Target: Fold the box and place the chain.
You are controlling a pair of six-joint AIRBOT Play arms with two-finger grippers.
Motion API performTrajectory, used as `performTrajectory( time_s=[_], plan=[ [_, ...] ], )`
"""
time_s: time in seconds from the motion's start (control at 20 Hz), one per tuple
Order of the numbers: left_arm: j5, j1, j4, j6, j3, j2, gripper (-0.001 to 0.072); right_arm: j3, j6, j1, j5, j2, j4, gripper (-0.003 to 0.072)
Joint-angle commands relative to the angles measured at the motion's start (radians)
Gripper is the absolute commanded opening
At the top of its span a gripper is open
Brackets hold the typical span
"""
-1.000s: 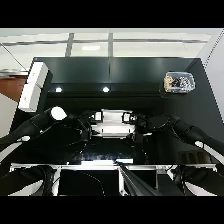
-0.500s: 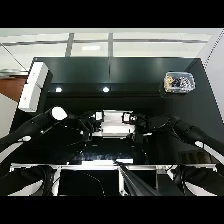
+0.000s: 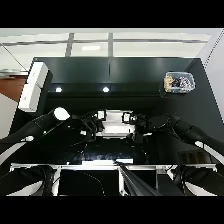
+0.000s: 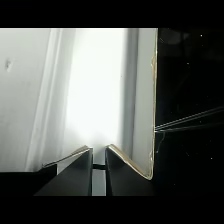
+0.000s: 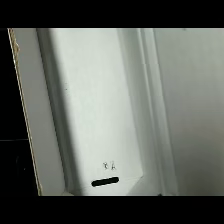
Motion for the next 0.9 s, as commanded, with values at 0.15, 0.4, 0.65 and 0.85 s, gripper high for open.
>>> performTrajectory(
  time_s=[0.15,0.4,0.65,0.85],
  plan=[
    [0.017,-0.005,-0.011,0.000,0.000,-0.006,0.0106,0.000,0.000,0.000,0.001,-0.001,0.000,0.0462],
    [0.017,-0.004,-0.011,0.000,0.000,-0.006,0.0293,0.000,0.000,0.000,0.001,-0.001,0.000,0.0462],
    [0.010,-0.005,-0.011,0.000,0.000,-0.006,0.0305,0.000,0.000,0.000,0.002,0.000,0.000,0.0463],
    [0.010,-0.004,-0.011,0.000,0.000,-0.006,0.0293,0.000,0.000,0.000,0.003,-0.001,0.000,0.0463]
  ],
)
